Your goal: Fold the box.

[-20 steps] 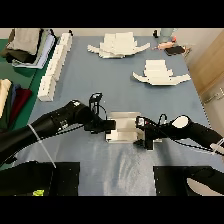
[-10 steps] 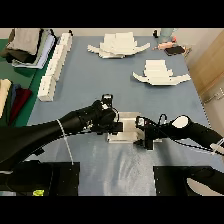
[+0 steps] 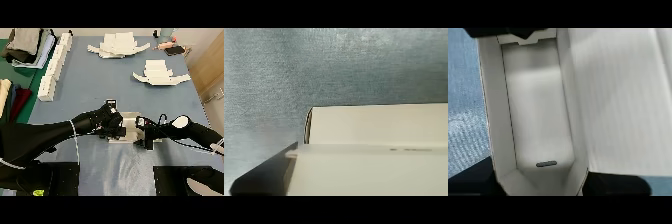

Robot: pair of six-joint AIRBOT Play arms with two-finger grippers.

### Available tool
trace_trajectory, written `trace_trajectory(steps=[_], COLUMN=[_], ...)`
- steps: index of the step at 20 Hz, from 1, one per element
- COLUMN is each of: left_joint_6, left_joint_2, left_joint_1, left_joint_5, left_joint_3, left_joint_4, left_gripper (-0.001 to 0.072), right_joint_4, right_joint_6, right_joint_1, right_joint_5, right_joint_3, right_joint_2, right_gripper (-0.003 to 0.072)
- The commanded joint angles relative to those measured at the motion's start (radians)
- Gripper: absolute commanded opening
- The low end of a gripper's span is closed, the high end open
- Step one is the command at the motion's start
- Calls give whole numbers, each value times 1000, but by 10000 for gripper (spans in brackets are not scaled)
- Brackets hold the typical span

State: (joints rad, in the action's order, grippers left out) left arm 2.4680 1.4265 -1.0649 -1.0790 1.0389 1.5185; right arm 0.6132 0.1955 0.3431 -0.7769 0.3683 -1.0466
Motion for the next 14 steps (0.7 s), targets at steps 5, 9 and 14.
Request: trace_trajectory(steps=[5, 9, 14], left_joint_6=[17, 19, 17], left_joint_2=[45, 45, 43], left_joint_1=[0, 0, 1], left_joint_5=[19, 21, -51], left_joint_3=[6, 16, 42], left_joint_4=[18, 28, 26], left_gripper=[51, 16, 570], right_joint_4=[0, 0, 0], right_joint_6=[0, 0, 0], right_joint_1=[-1, -1, -1], right_joint_5=[0, 0, 0], right_joint_3=[0, 1, 0], right_joint_2=[1, 1, 1], right_gripper=[539, 539, 539])
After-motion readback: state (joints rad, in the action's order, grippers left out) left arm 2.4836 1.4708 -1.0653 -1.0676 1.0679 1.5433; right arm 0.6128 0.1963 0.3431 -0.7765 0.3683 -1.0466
